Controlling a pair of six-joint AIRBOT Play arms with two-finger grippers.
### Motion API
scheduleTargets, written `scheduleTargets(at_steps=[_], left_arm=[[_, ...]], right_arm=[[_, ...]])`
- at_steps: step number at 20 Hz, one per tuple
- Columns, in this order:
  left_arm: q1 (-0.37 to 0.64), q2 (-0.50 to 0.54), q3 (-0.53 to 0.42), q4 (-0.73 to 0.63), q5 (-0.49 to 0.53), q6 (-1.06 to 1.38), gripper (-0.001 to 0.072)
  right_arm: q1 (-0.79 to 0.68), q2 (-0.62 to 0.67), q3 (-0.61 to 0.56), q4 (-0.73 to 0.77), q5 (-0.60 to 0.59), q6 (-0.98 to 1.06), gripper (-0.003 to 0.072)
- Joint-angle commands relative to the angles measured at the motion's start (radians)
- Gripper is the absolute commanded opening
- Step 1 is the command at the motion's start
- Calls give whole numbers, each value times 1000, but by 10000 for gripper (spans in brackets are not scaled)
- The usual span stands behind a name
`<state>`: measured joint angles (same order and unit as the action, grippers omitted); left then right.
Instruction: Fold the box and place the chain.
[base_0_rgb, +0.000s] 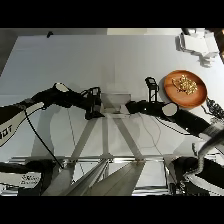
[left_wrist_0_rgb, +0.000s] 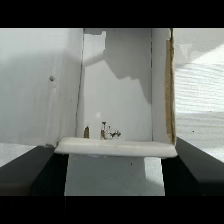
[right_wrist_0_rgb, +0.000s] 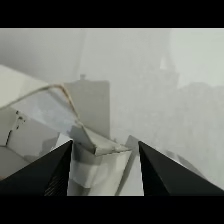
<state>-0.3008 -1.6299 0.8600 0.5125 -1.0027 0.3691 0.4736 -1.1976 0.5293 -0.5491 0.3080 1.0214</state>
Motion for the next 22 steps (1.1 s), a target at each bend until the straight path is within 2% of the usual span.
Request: scheduleTargets(at_steps=[1, 3, 5, 7, 10, 13, 16, 20, 22], left_arm=[[0, 0, 0, 0, 0, 0, 393], [0, 0, 0, 0, 0, 0, 393], [0, 0, 0, 0, 0, 0, 393], [0, 0, 0, 0, 0, 0, 393], [0, 0, 0, 0, 0, 0, 393], [0, 0, 0, 0, 0, 0, 393], [0, 0, 0, 0, 0, 0, 393], [0, 0, 0, 0, 0, 0, 393], [0, 0, 0, 0, 0, 0, 393]], right_arm=[[1, 2, 1, -4, -2, 3, 461], [1, 5, 8, -10, 48, -2, 488], [1, 5, 37, -111, 146, -3, 597], [1, 5, 72, -266, 205, 101, 595], [16, 1, 135, -579, 217, 457, 594], [64, -20, 225, -870, 370, 670, 574], [108, -105, 313, -918, 522, 689, 574], [175, -204, 405, -971, 550, 804, 570], [188, -227, 452, -1018, 572, 894, 530]])
